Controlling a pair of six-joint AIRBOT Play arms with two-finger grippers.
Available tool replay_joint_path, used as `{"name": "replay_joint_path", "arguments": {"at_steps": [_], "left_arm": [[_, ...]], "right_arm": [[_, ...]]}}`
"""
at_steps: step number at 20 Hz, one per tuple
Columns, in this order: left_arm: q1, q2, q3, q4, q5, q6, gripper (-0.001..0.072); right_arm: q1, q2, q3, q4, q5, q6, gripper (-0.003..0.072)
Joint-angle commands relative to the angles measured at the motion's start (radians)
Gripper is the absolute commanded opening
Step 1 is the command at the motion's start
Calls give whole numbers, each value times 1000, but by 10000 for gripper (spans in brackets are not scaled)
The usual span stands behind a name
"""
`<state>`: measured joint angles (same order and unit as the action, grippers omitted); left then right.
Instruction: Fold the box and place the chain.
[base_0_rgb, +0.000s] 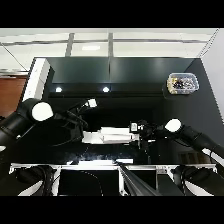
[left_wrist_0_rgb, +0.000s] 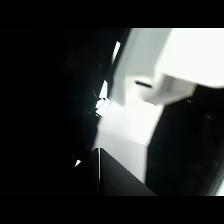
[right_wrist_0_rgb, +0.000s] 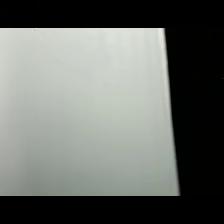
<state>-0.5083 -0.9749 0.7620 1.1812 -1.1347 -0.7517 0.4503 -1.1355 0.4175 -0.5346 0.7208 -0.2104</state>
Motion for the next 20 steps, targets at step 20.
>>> {"name": "replay_joint_path", "arguments": {"at_steps": [20], "left_arm": [[-55,-289,-141,-739,507,262,25]], "right_arm": [[0,-1,0,0,1,0,231]]}}
